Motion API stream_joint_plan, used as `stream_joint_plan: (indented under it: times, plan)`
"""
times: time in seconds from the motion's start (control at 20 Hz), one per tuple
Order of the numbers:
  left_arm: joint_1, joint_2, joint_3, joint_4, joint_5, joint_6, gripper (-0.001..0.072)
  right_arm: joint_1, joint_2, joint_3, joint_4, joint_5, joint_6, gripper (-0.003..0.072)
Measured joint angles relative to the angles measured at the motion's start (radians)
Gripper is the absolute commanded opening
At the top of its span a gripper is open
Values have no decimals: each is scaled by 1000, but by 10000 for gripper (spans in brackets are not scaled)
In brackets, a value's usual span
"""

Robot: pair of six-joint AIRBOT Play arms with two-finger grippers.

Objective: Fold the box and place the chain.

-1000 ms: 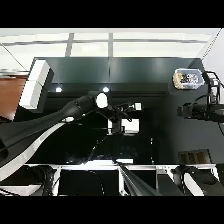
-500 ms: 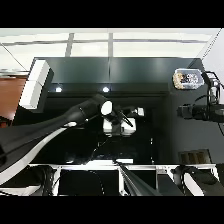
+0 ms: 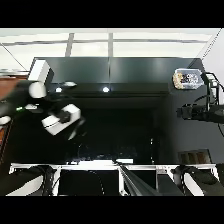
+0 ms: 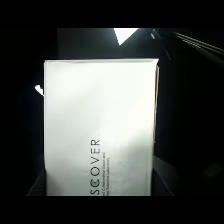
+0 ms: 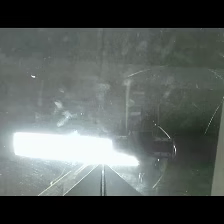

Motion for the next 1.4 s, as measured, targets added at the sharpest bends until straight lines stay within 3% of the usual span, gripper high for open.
stream_joint_plan:
  times: [0.25, 0.4, 0.5, 0.8, 1.1, 1.15, 1.2, 1.25, 1.4]
  plan:
    - [454, 102, -121, 26, 1, 13, 349, 0, 0, -23, 16, -18, 0, 13]
    - [649, 117, -140, 55, 101, -68, 349, 0, 0, -29, 32, -23, 0, 13]
    - [721, 117, -148, 57, 170, -57, 350, 0, 0, -31, 38, -26, 0, 13]
    - [788, 84, -147, -60, 298, 168, 352, 0, 0, -32, 81, -26, 6, 13]
    - [772, 28, -146, -145, 372, 322, 353, 0, 0, -32, 111, -21, 20, 13]
    - [765, 23, -146, -153, 388, 330, 402, 0, 0, -32, 114, -17, 24, 13]
    - [757, 20, -145, -157, 411, 340, 613, 0, 0, -32, 119, -15, 24, 13]
    - [750, 18, -145, -159, 431, 343, 717, 0, 0, -32, 121, -13, 24, 13]
    - [720, 16, -137, -166, 457, 348, 718, 0, 0, -32, 129, -6, 27, 13]
